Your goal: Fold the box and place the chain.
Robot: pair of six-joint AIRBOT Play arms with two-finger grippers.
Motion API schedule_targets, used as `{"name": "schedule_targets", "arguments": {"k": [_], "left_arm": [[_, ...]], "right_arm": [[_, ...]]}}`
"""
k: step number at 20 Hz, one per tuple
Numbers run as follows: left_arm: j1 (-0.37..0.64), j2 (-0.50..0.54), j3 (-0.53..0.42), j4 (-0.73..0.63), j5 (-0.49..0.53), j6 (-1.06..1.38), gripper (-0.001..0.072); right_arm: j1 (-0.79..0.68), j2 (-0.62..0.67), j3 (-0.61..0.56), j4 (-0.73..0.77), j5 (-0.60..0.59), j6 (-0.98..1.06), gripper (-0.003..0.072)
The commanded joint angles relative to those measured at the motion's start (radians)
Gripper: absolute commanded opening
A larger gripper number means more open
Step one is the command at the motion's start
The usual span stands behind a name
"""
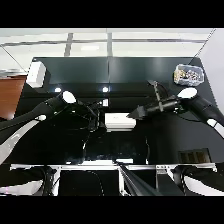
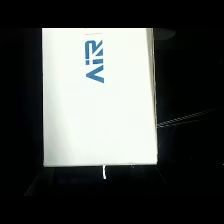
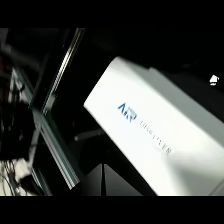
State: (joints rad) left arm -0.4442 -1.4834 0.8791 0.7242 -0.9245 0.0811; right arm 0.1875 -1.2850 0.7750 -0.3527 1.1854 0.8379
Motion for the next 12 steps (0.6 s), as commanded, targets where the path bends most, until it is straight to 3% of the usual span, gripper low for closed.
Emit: {"name": "schedule_targets", "arguments": {"k": [1, 5, 12], "left_arm": [[0.000, 0.000, 0.002, 0.000, 0.000, 0.001, 0.0447], [0.000, 0.001, 0.002, -0.003, 0.000, 0.001, 0.0447], [0.000, 0.001, 0.002, -0.003, 0.000, 0.001, 0.0447]], "right_arm": [[0.056, -0.061, -0.024, 0.084, -0.127, 0.049, 0.0010], [0.091, -0.097, -0.024, -0.021, -0.229, 0.141, 0.0013], [0.091, -0.104, -0.024, -0.184, -0.255, 0.214, 0.0013]]}}
